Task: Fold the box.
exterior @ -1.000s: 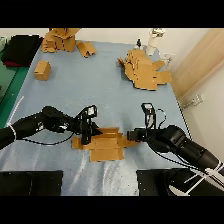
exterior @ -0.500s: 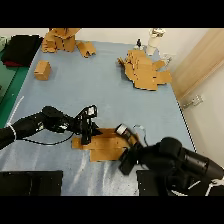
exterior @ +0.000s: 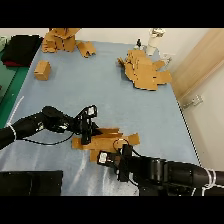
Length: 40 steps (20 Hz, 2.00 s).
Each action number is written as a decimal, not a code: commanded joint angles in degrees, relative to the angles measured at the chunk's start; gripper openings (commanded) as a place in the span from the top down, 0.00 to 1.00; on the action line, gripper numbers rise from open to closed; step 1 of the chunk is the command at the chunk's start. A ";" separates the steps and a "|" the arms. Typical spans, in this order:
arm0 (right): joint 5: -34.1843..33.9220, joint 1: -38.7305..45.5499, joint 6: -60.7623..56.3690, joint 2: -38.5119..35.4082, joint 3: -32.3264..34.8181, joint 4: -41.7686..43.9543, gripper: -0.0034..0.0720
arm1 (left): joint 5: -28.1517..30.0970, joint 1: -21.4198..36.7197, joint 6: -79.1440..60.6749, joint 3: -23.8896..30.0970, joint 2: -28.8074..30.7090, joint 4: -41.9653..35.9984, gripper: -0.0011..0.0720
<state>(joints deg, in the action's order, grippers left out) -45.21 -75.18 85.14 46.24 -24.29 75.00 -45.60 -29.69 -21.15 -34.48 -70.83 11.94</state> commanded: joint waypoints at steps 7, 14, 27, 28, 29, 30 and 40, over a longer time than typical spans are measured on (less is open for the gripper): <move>5.55 -0.92 -0.07 6.32 -0.02 -7.80 0.34 | 0.00 0.02 -0.02 -0.07 0.04 -0.13 0.97; 2.47 -0.90 -0.13 6.32 -0.02 -11.69 0.35 | -0.02 0.02 -0.02 -0.07 0.04 -0.13 0.97; 2.36 -0.81 -9.92 3.56 -0.04 -16.15 0.37 | 0.00 0.02 -0.02 -0.07 0.04 -0.13 0.97; 1.97 -0.81 -14.45 3.39 -0.04 -18.60 0.37 | 0.00 0.02 -0.02 -0.04 0.04 -0.13 0.97; 1.55 -0.83 -17.64 3.34 -0.04 -20.41 0.37 | 0.00 0.02 -0.02 -0.04 0.04 -0.13 0.97; 1.01 -0.83 -18.93 3.34 -0.04 -21.46 0.37 | -0.02 0.02 -0.02 -0.07 0.04 -0.13 0.97; -0.79 0.90 -20.76 3.19 -0.02 -28.26 0.03 | 0.00 0.02 -0.02 -0.07 0.04 -0.13 0.97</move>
<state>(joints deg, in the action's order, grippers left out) -45.50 -75.37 65.71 49.52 -24.29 49.17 -45.60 -29.69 -21.15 -34.48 -70.83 11.81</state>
